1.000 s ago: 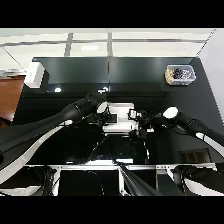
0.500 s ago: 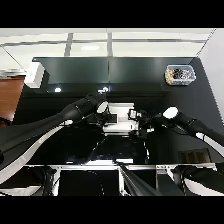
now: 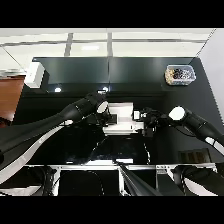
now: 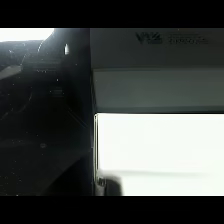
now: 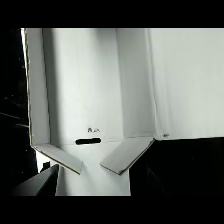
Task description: Fold the box and place the chain.
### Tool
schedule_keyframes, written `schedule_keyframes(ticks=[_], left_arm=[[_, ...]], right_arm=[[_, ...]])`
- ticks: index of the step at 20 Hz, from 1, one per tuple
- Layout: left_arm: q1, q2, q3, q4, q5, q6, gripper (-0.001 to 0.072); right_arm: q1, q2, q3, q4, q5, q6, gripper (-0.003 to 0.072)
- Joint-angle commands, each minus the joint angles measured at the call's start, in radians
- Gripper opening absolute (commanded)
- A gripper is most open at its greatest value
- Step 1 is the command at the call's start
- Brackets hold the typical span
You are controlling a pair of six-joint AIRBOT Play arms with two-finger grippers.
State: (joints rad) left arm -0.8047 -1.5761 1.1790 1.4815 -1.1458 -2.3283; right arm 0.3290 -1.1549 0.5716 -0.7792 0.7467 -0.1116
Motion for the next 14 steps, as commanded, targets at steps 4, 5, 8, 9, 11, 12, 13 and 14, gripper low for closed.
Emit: schedule_keyframes(ticks=[4, 5, 8, 9, 11, 12, 13, 14], left_arm=[[0.0, 0.0, 0.0, 0.002, 0.002, 0.002, 0.0022], [0.0, 0.0, 0.0, 0.002, 0.002, 0.002, 0.0022], [0.0, 0.0, 0.0, 0.002, 0.002, 0.002, 0.0022], [0.0, 0.0, 0.0, 0.001, 0.002, 0.002, 0.0022], [0.0, 0.0, 0.0, 0.001, 0.001, 0.002, 0.0022], [0.0, 0.0, 0.0, 0.001, 0.002, 0.002, 0.0022], [0.0, 0.0, 0.0, 0.0, 0.001, 0.002, 0.0022], [0.0, 0.0, 0.0, -0.002, 0.001, 0.002, 0.0022]], right_arm=[[-0.002, 0.011, 0.001, 0.044, 0.034, -0.029, 0.0331], [-0.002, 0.011, 0.0, 0.065, 0.035, -0.03, 0.0115], [-0.002, 0.006, 0.0, 0.134, 0.033, -0.05, 0.0128], [-0.002, 0.002, 0.0, 0.146, 0.029, -0.051, 0.0128], [-0.002, -0.009, 0.0, 0.189, 0.028, -0.051, 0.0129], [-0.002, -0.015, 0.0, 0.216, 0.028, -0.051, 0.0129], [-0.002, -0.023, 0.0, 0.235, 0.029, -0.052, 0.0129], [0.002, -0.032, 0.0, 0.249, 0.028, -0.053, 0.0129]])
